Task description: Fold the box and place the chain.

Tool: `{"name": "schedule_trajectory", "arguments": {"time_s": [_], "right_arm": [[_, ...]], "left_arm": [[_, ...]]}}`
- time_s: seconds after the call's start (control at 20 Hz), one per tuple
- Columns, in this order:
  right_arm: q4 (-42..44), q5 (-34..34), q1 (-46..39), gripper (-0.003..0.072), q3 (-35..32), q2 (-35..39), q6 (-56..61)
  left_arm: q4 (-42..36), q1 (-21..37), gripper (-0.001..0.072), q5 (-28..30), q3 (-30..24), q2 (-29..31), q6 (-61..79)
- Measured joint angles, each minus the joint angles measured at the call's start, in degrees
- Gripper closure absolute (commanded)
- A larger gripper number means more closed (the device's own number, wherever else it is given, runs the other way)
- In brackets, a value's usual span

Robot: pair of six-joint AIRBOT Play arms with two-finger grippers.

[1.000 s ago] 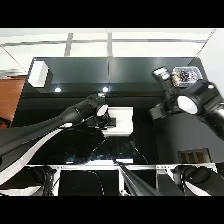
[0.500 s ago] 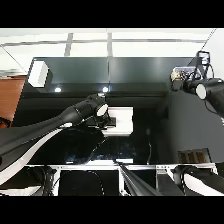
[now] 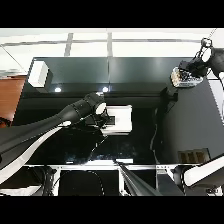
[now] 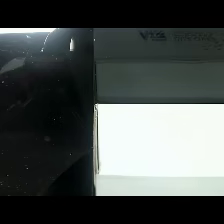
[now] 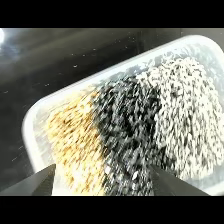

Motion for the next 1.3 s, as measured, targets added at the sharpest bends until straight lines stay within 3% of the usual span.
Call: {"name": "schedule_trajectory", "arguments": {"time_s": [0.3, 0.45, 0.5, 0.65, 1.05, 1.3], "right_arm": [[1.2, 4.2, -1.4, 0.0206, 8.4, -8.4, -0.2], [1.1, 4.6, -1.6, 0.0642, 9.4, -10.0, -0.2], [1.0, 4.7, -1.7, 0.0669, 9.7, -10.3, -0.1], [1.3, 6.1, -2.1, 0.0669, 11.0, -9.5, -0.6], [2.4, 9.6, -4.3, 0.0670, 11.9, 0.9, -9.3], [15.6, 11.8, -5.2, 0.0670, 11.0, 9.9, -16.2]], "left_arm": [[-0.1, 0.0, 0.0680, 0.0, 0.0, 0.0, 0.0], [-0.2, 0.0, 0.0680, 0.0, 0.0, 0.0, 0.0], [-0.2, 0.0, 0.0680, 0.0, 0.0, 0.0, 0.0], [-0.4, 0.0, 0.0680, 0.0, 0.0, 0.0, 0.0], [-0.4, 0.0, 0.0680, 0.1, 0.0, 0.0, 0.0], [-0.4, 0.0, 0.0680, 0.7, 0.0, 0.0, 0.0]]}}
